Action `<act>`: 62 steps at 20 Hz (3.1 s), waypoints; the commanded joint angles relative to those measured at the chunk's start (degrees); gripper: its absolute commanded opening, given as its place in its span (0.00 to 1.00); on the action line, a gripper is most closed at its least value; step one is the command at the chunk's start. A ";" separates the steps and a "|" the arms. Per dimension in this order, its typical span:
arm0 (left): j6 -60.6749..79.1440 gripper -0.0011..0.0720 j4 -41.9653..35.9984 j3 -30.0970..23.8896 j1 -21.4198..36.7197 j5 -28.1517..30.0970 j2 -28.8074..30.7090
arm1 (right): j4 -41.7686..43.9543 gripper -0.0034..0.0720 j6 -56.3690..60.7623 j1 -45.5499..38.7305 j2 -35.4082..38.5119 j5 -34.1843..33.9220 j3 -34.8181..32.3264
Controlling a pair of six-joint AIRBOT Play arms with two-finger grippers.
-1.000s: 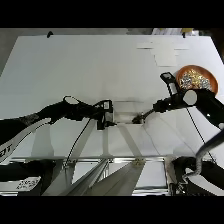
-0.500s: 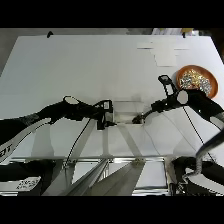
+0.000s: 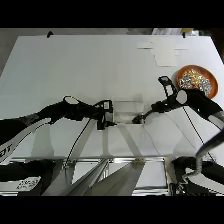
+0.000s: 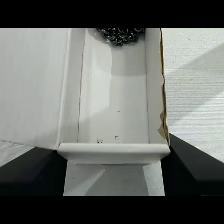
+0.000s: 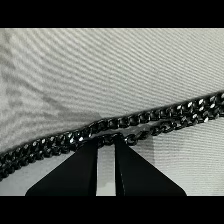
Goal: Fold the box and place the chain.
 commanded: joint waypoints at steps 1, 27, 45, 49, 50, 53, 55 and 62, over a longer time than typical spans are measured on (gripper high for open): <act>0.02 0.30 0.00 0.04 0.02 0.02 0.00 | -0.35 0.06 0.44 0.02 -0.04 3.67 -0.04; 0.02 0.30 0.00 0.04 0.02 0.02 0.00 | 27.74 0.06 -7.87 14.86 33.86 6.25 -0.04; 0.02 0.30 0.02 0.04 0.02 0.02 0.00 | 50.95 0.06 -28.30 14.88 33.79 -2.99 -0.07; 0.02 0.30 0.00 0.04 0.02 0.02 0.00 | 53.02 0.06 -30.95 14.88 33.66 -3.15 -0.07; 0.02 0.30 0.02 0.04 0.02 0.02 0.00 | 53.00 0.06 -31.15 14.88 33.62 -3.23 -0.07; 0.02 0.30 0.00 0.04 0.02 0.02 0.00 | 52.98 0.05 -31.17 14.88 33.59 -4.07 -0.07; 0.00 0.30 0.00 0.04 0.02 0.02 0.00 | 52.94 0.05 -31.41 14.88 33.57 -3.96 -0.07; 0.02 0.30 0.00 0.04 0.02 0.02 0.00 | 47.56 0.06 -32.15 14.88 27.02 -2.36 -2.82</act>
